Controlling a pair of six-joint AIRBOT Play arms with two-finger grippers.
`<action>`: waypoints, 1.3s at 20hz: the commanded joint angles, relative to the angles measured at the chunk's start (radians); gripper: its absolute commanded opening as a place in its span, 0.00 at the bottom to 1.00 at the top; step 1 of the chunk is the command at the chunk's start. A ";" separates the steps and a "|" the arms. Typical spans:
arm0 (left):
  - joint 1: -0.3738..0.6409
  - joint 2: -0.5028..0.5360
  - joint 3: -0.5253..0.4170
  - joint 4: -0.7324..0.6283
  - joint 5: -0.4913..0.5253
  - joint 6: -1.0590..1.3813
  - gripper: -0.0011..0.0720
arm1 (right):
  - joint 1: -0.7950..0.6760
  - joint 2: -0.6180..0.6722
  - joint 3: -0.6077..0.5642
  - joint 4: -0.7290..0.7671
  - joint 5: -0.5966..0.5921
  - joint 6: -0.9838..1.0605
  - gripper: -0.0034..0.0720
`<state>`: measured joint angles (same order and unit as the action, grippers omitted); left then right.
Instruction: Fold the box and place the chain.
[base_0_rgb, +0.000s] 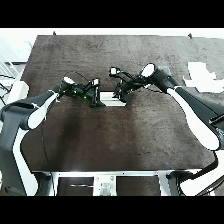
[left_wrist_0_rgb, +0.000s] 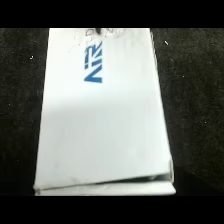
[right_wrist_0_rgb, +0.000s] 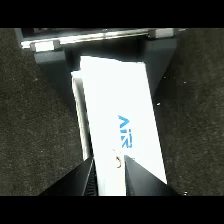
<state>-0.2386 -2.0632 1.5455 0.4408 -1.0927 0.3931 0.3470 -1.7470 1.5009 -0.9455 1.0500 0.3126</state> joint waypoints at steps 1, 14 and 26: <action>-0.001 0.000 0.000 0.000 0.000 0.000 0.57 | 0.003 -0.001 -0.027 0.002 0.005 0.001 0.30; -0.001 0.000 0.000 0.000 0.000 0.000 0.57 | -0.032 0.007 -0.040 0.178 0.025 -0.064 0.51; -0.001 0.000 0.000 0.000 0.000 0.000 0.57 | -0.057 -0.095 -0.064 0.304 0.033 -0.082 0.06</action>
